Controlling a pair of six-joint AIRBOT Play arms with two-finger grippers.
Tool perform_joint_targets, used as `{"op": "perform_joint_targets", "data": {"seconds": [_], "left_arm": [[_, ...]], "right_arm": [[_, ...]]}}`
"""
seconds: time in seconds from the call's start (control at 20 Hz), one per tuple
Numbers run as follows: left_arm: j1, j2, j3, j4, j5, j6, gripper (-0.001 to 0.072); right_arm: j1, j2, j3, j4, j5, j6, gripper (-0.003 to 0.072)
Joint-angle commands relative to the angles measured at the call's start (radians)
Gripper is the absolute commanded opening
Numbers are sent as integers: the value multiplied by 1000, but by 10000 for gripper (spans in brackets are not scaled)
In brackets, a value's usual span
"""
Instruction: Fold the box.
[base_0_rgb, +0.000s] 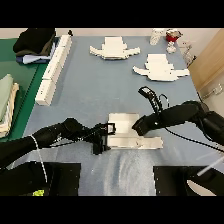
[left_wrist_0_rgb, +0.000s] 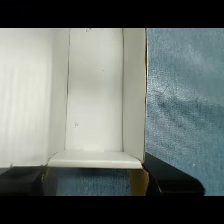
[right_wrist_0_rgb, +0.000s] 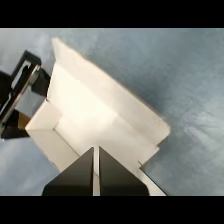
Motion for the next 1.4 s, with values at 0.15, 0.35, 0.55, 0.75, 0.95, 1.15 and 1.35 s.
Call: {"op": "perform_joint_targets", "data": {"seconds": [0.15, 0.35, 0.55, 0.75, 0.95, 1.15, 1.35], "left_arm": [[0, 1, 1, 0, 0, 0, 533], [0, 1, 1, 0, 0, 0, 533], [0, 1, 1, 0, 0, 0, 533], [0, 1, 1, 0, 0, 0, 533], [0, 1, 1, 0, 0, 0, 533], [0, 1, 1, 0, 0, 0, 533], [0, 1, 1, 0, 0, 0, 533]], "right_arm": [[1, 203, -95, -145, -252, -288, 495], [1, 214, -191, -207, -155, -412, 549], [1, 196, -202, -276, -20, -502, 668], [1, 126, -202, -196, -6, -658, 667], [1, 112, -202, -112, 27, -777, 654], [2, 100, -206, -90, 27, -802, 366], [3, 92, -207, -59, 42, -823, 169]]}}
